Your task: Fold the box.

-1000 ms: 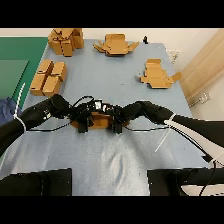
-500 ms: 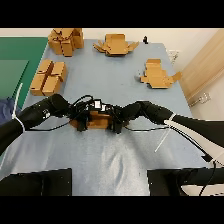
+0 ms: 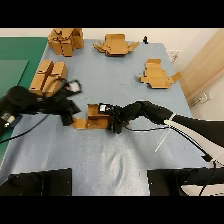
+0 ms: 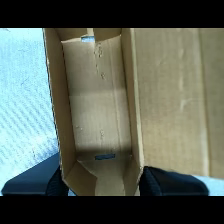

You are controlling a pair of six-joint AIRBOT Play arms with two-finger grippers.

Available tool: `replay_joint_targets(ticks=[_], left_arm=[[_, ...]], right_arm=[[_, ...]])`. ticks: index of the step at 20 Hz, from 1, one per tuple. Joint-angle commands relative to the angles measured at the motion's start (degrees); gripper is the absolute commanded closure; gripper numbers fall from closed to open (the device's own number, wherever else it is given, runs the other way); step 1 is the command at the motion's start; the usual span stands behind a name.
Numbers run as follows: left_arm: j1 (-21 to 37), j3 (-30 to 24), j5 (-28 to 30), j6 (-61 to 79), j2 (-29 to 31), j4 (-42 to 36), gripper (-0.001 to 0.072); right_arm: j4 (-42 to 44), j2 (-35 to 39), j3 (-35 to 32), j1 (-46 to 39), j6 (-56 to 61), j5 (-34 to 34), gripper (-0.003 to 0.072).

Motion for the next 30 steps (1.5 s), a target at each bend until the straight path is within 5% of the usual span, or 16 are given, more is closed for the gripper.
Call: replay_joint_targets(ticks=[1, 4, 10, 17, 19, 28, 29, 30], left_arm=[[14.93, -5.75, -1.60, -23.04, 1.55, 0.02, 0.0697], [19.65, -8.66, -0.61, -32.96, -3.98, 0.00, 0.0697], [12.79, -8.55, -0.98, -29.68, -20.79, -13.99, 0.0693], [6.38, -5.49, 0.85, -24.30, -24.06, -20.02, 0.0688], [7.04, -3.17, -3.45, -19.19, -22.51, -21.99, 0.0373], [1.51, -1.81, -6.58, -17.00, -22.84, -27.04, 0.0344], [0.66, -1.81, -6.45, -17.44, -22.93, -26.95, 0.0203], [-0.04, -1.79, -6.10, -19.04, -22.93, -26.73, 0.0153]], right_arm=[[0.00, 0.00, -0.04, 0.00, 0.00, 0.00, 0.0323], [0.00, 0.00, -0.04, 0.02, -0.02, 0.00, 0.0323], [0.00, 0.00, -0.04, 0.02, -0.02, 0.02, 0.0322], [0.00, 0.00, -0.04, 0.02, -0.02, 0.00, 0.0323], [0.00, 0.00, -0.04, 0.02, -0.02, 0.00, 0.0323], [0.00, 0.00, -0.02, 0.02, -0.04, 0.02, 0.0323], [0.00, 0.00, -0.02, 0.02, -0.04, 0.02, 0.0323], [0.00, 0.00, -0.02, 0.02, -0.04, 0.02, 0.0323]])
